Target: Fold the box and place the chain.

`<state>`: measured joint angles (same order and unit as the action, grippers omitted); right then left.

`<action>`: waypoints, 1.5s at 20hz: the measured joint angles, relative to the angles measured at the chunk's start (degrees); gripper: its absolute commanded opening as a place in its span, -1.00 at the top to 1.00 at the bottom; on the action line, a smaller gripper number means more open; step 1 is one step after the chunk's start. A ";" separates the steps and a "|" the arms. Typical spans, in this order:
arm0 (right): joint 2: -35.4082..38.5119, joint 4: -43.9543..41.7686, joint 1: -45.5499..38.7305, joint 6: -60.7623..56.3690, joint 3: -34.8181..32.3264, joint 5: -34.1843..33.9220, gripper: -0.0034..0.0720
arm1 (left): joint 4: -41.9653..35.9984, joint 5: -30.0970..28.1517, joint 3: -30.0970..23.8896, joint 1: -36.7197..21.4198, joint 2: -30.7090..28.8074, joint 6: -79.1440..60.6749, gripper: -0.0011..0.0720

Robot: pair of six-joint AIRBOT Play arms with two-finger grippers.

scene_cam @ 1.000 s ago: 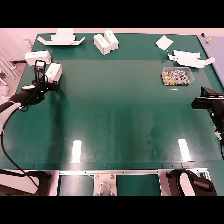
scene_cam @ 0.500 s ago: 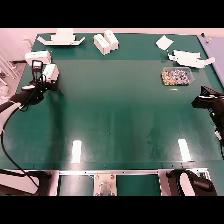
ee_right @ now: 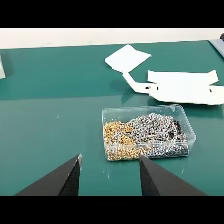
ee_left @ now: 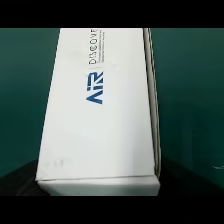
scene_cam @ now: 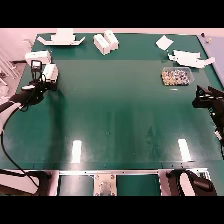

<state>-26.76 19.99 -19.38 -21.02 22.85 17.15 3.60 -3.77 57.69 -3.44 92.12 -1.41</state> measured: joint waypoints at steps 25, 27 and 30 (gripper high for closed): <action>4.70 -0.07 0.00 0.04 0.74 1.46 0.88 | 0.48 8.59 -10.27 0.04 -21.00 -0.83 0.67; 5.38 -0.07 0.00 0.04 0.79 3.17 0.88 | 1.01 14.03 -11.54 0.04 -24.90 -0.57 0.93; 5.99 0.02 0.00 0.04 0.74 6.82 0.89 | 2.40 22.34 -13.11 0.13 -30.12 0.00 0.94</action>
<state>-20.78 20.01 -19.38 -20.97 23.59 23.97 6.00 18.57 44.58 -3.31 62.00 -1.41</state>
